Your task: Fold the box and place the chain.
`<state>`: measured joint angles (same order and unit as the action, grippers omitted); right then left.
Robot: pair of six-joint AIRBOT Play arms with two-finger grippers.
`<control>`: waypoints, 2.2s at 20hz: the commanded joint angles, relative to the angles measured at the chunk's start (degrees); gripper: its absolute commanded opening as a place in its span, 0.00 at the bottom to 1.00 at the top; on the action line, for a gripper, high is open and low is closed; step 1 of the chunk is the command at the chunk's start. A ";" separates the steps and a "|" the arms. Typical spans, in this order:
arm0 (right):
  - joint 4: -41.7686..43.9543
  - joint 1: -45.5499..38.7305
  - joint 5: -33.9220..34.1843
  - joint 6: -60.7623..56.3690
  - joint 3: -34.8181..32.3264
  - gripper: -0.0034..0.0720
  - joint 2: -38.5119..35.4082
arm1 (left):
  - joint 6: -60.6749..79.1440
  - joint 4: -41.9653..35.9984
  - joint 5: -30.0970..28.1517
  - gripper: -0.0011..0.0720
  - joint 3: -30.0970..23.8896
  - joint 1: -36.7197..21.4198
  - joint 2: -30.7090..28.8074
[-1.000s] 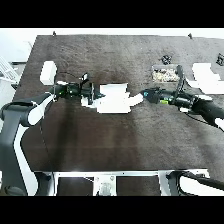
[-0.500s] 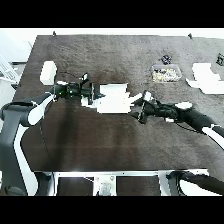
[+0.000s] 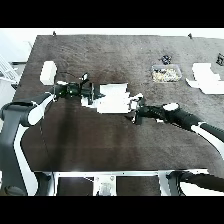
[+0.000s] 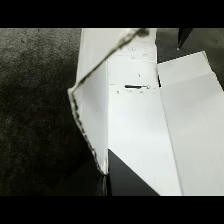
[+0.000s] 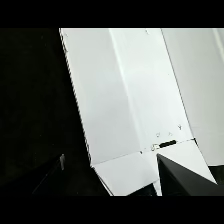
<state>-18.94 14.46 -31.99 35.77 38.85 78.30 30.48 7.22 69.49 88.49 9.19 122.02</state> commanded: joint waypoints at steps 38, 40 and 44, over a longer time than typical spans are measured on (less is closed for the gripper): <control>-14.23 -8.24 -19.85 -14.62 26.08 0.96 16.26 | 0.00 0.00 -0.09 0.04 0.02 0.02 -0.02; -15.32 -8.22 -21.24 -14.56 28.09 0.96 18.01 | 0.00 0.00 -0.09 0.04 0.02 0.02 -0.02; -15.43 -8.20 -24.26 -14.53 31.91 0.96 20.61 | 0.00 0.00 -0.09 0.04 0.02 0.02 -0.02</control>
<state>-33.43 6.33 -53.01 21.69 68.20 97.19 30.48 7.20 69.41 88.49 9.23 122.02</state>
